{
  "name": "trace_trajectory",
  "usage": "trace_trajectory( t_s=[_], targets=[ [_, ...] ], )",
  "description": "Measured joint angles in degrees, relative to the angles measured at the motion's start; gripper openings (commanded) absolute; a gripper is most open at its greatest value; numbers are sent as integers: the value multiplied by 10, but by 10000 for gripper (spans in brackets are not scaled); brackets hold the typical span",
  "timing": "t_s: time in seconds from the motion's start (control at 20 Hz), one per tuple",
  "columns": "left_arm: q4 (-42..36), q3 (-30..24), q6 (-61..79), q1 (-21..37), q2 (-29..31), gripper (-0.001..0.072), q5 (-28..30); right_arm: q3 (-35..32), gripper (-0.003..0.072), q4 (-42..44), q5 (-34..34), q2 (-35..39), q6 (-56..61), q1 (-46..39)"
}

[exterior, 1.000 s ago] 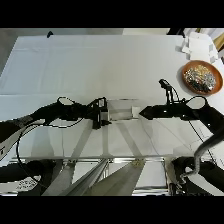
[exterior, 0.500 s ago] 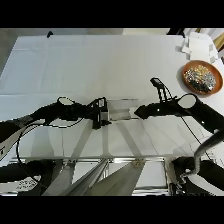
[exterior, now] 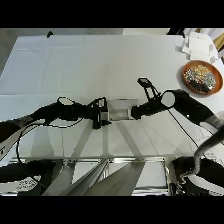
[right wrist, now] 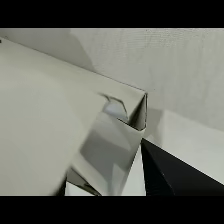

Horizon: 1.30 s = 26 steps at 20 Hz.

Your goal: Fold the box and place the chain.

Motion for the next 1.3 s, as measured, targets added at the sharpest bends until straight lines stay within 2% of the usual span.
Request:
trace_trajectory(
  t_s=[0.3, 0.5, 0.7, 0.8, 0.85, 0.95, 1.05, 1.15, 1.2, 1.25, 1.3],
  targets=[
    [0, 0, 0, 0, 0, 137, 0, 46, 482, -67, 21, -54, 110, 55],
    [0, 0, 0, 0, 0, 137, 0, 66, 436, -102, 36, -78, 166, 78],
    [0, 0, 0, 0, 0, 137, 0, 75, 309, -130, 49, -86, 200, 85],
    [0, 0, 0, 0, 0, 137, 0, 77, 216, -140, 60, -87, 212, 86],
    [0, 0, 0, 0, 0, 137, 0, 77, 213, -144, 63, -88, 215, 86],
    [1, 0, 0, 0, 0, 137, -1, 78, 105, -152, 73, -88, 224, 87],
    [1, 0, 0, 0, 0, 137, -2, 78, 37, -158, 81, -89, 232, 88],
    [0, 0, -2, 0, 0, 137, -2, 78, 39, -160, 83, -89, 237, 88],
    [0, 0, -2, 0, 0, 137, -2, 78, 63, -160, 84, -89, 238, 88],
    [0, 0, -1, 0, 0, 137, -2, 78, 124, -160, 85, -89, 239, 88],
    [1, 0, 1, 0, 0, 137, -1, 78, 132, -160, 85, -89, 239, 89]
  ],
)
